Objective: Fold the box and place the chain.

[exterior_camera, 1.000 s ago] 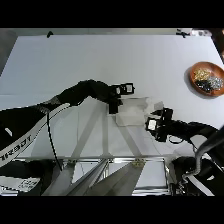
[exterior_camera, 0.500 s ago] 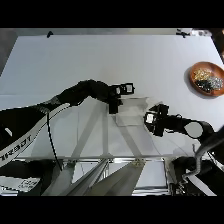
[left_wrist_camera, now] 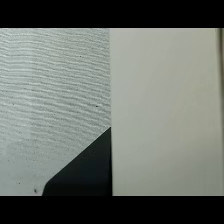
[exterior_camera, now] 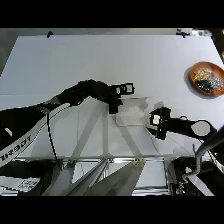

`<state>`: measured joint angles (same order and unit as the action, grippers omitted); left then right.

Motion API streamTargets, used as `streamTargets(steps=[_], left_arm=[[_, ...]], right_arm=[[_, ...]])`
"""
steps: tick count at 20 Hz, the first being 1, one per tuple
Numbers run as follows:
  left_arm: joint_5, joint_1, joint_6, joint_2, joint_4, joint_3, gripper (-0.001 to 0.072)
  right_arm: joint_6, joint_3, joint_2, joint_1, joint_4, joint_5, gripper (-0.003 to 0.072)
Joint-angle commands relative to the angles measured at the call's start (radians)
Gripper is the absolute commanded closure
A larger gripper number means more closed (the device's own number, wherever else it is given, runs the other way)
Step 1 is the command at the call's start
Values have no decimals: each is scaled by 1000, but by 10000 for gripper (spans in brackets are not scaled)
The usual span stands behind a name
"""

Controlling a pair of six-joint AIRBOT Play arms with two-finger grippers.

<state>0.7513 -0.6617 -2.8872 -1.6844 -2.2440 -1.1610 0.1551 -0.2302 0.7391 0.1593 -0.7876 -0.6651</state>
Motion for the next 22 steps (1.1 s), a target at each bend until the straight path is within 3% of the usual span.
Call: streamTargets(steps=[1,11,18,22], left_arm=[[0,0,0,0,0,0,695],[0,-1,0,0,0,0,695],[0,-1,0,0,0,0,695],[0,-1,0,0,0,0,695]], right_arm=[[11,23,-2,-7,9,68,-12],[12,38,73,109,45,204,-12],[21,37,75,113,120,305,-11],[48,21,75,113,146,304,-11]])
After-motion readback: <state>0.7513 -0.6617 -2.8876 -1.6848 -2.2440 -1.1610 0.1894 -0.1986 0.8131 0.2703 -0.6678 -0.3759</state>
